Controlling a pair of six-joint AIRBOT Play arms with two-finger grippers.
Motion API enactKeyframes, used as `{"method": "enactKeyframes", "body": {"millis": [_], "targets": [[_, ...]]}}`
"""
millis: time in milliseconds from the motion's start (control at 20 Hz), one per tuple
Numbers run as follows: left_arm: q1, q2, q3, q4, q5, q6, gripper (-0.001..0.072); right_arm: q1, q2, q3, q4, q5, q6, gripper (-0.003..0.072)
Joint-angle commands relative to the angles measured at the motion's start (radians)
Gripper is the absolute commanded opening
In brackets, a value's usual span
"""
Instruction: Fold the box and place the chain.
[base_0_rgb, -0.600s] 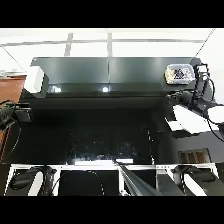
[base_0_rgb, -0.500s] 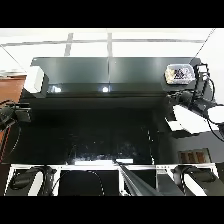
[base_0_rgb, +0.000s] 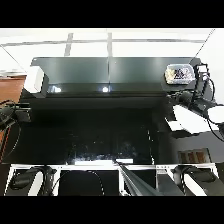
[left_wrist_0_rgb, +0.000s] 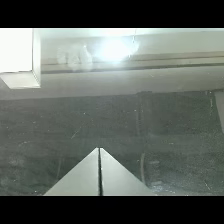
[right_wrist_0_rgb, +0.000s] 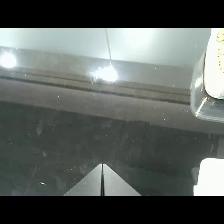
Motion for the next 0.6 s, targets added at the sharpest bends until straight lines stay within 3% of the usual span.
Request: {"method": "enactKeyframes", "body": {"millis": [0, 250, 450, 500, 550], "targets": [[-0.001, 0.000, 0.000, 0.000, 0.000, 0.000, 0.0030, 0.000, 0.001, 0.000, 0.000, 0.000, 0.000, 0.0024], [-0.001, 0.000, 0.000, 0.000, 0.001, 0.000, 0.0030, 0.001, 0.001, 0.000, 0.096, -0.066, 0.001, 0.0024], [-0.001, -0.006, -0.002, -0.009, 0.114, 0.000, 0.0030, 0.000, -0.002, 0.000, 0.160, -0.146, -0.001, 0.0025], [-0.003, -0.010, -0.002, -0.044, 0.161, 0.000, 0.0030, -0.003, -0.008, 0.000, 0.154, -0.193, -0.002, 0.0076], [-0.003, -0.019, -0.003, -0.080, 0.195, 0.000, 0.0030, -0.013, -0.022, 0.000, 0.152, -0.240, -0.002, 0.0465]]}}
